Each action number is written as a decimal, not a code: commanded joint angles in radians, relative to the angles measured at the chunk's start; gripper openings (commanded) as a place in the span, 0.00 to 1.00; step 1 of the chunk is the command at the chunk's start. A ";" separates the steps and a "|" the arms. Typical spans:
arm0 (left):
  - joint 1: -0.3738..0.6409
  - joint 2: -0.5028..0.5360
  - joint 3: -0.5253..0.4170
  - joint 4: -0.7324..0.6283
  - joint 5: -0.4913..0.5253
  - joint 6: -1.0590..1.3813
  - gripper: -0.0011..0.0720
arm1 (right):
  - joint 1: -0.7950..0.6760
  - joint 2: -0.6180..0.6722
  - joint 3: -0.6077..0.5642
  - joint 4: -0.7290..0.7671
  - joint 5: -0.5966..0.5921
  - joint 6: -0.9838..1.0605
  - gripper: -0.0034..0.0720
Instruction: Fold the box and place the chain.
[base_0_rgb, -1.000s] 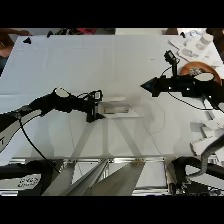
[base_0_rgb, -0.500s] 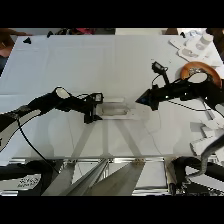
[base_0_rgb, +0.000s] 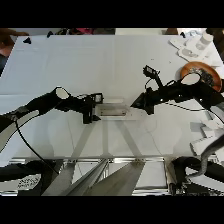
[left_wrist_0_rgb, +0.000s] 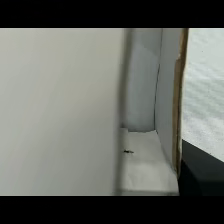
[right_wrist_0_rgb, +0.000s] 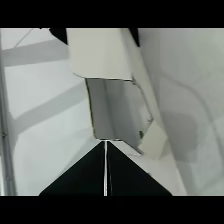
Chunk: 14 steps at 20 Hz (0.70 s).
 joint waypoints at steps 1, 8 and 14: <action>0.001 0.003 0.001 -0.009 0.000 0.000 0.62 | 0.046 0.001 0.000 0.002 0.030 0.000 0.06; 0.001 0.003 0.001 -0.009 0.000 0.000 0.62 | 0.163 -0.003 0.000 0.092 -0.393 0.109 0.05; 0.001 0.003 0.001 -0.009 0.000 0.000 0.62 | 0.181 -0.091 0.000 0.099 -0.518 0.132 0.05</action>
